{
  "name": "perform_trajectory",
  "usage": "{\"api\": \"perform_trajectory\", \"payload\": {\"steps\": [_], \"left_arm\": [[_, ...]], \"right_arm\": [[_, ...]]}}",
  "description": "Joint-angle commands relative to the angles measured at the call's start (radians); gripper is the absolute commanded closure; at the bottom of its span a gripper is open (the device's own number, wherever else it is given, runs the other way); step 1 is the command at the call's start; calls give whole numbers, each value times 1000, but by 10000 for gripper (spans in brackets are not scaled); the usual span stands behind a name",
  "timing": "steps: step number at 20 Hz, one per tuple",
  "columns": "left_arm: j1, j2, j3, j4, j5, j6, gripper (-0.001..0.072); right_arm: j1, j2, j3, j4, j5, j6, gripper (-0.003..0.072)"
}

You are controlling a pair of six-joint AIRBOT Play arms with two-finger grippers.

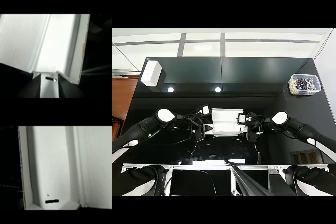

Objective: Fold the box and place the chain.

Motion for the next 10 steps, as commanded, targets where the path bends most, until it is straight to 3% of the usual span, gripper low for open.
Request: {"api": "perform_trajectory", "payload": {"steps": [1, 4, 6, 8, 9, 10], "left_arm": [[-9, -36, 0, -126, -1, -2, 452], [-19, -86, 0, -208, -3, 31, 452], [-23, -90, 0, -205, 3, 39, 494], [-23, -90, 0, -206, 3, 39, 485], [-23, -90, 0, -206, 3, 39, 341], [-23, -90, 0, -205, 3, 39, 273]], "right_arm": [[1, 0, 0, 0, 0, 0, 387], [1, 0, 0, 0, 0, 0, 387], [1, 0, 0, 0, 0, 0, 387], [1, 0, 0, 0, 0, 0, 388], [1, 0, 0, 0, 0, 0, 387], [1, 0, 0, 0, 0, 0, 387]]}}
